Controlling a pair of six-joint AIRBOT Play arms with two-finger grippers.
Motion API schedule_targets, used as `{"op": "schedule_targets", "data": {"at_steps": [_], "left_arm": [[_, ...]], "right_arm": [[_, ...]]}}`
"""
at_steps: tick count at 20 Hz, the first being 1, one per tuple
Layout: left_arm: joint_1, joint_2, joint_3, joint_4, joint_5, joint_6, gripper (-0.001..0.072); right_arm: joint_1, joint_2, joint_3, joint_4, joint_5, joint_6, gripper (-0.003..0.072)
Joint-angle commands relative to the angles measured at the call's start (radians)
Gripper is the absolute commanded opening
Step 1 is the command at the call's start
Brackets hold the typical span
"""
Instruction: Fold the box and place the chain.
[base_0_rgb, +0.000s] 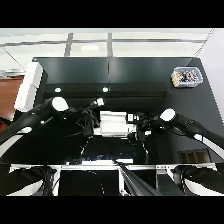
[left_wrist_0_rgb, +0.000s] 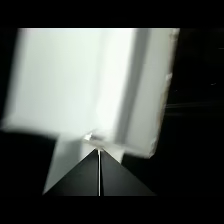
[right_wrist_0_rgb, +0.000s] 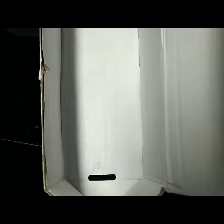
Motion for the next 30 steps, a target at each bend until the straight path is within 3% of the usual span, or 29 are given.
{"op": "schedule_targets", "data": {"at_steps": [1, 4, 6, 8, 10, 13, 17, 21, 27, 30], "left_arm": [[0.091, 0.142, 0.012, 0.234, 0.004, -0.349, 0.0026], [0.271, 0.235, -0.002, 0.248, -0.029, -0.689, 0.0027], [0.395, 0.240, -0.051, 0.239, -0.067, -0.961, 0.0027], [0.455, 0.228, -0.161, 0.120, -0.066, -1.082, 0.0027], [0.485, 0.166, -0.240, -0.073, -0.111, -0.999, 0.0027], [0.478, 0.035, -0.281, -0.305, -0.130, -0.811, 0.0027], [0.391, -0.078, -0.262, -0.274, -0.088, -0.806, 0.0027], [0.301, -0.100, -0.259, -0.295, -0.038, -0.784, 0.0027], [0.314, -0.100, -0.240, -0.446, -0.104, -0.562, 0.0041], [0.313, -0.100, -0.222, -0.453, -0.105, -0.556, 0.0285]], "right_arm": [[0.000, -0.001, 0.000, -0.001, 0.001, 0.000, 0.0399], [0.000, -0.001, 0.000, -0.001, 0.001, 0.000, 0.0399], [0.000, -0.001, 0.000, -0.001, 0.001, -0.001, 0.0399], [0.000, -0.001, 0.000, -0.001, 0.001, 0.000, 0.0399], [0.000, -0.001, 0.000, -0.001, 0.001, 0.000, 0.0399], [0.000, -0.001, 0.000, -0.001, 0.001, 0.000, 0.0400], [0.000, -0.001, 0.000, -0.001, 0.001, 0.000, 0.0399], [0.000, -0.001, 0.000, -0.001, 0.001, -0.001, 0.0399], [0.000, -0.001, 0.000, -0.001, 0.001, 0.000, 0.0400], [0.000, -0.001, 0.000, -0.001, 0.001, 0.000, 0.0400]]}}
